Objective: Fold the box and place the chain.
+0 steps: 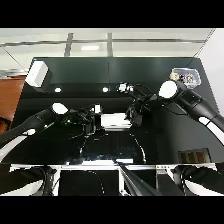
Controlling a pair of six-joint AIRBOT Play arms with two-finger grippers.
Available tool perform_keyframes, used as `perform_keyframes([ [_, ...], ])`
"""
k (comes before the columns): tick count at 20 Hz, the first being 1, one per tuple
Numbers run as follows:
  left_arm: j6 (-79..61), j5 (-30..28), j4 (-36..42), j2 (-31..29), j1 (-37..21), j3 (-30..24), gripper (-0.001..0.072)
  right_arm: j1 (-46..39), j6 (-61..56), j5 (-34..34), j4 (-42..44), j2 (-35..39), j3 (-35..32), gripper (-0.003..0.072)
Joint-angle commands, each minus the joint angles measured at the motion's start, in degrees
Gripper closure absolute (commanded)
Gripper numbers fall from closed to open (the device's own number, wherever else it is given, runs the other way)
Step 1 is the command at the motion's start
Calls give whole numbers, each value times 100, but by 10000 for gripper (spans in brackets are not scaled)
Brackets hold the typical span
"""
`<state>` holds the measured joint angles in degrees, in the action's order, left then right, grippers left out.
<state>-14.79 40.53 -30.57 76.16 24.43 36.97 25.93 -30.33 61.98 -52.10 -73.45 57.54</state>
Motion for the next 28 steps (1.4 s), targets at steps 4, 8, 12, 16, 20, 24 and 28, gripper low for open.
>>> perform_keyframes([
  [4, -2, 11, 0, 2, 0, 2, 375, 251, -9, -411, -50, -4, -57, 455],
  [8, -2, 17, -2, 2, 0, 2, 374, 275, -11, -450, -186, -4, -57, 633],
  [12, -2, 17, 0, 2, 0, 2, 375, 280, -72, -302, -190, -4, -59, 632],
  [16, -2, 17, -2, 2, 0, 2, 374, 278, -74, -203, -195, -4, -59, 621],
  [20, -2, 17, 0, 2, 0, 2, 374, 280, -76, -155, -205, -4, -59, 611],
  [24, -2, 17, -2, 2, 0, 2, 375, 280, -92, -157, -216, -4, -59, 554],
  [28, -2, 17, -2, 2, 0, 2, 375, 280, -96, -153, -214, -4, -59, 554],
])
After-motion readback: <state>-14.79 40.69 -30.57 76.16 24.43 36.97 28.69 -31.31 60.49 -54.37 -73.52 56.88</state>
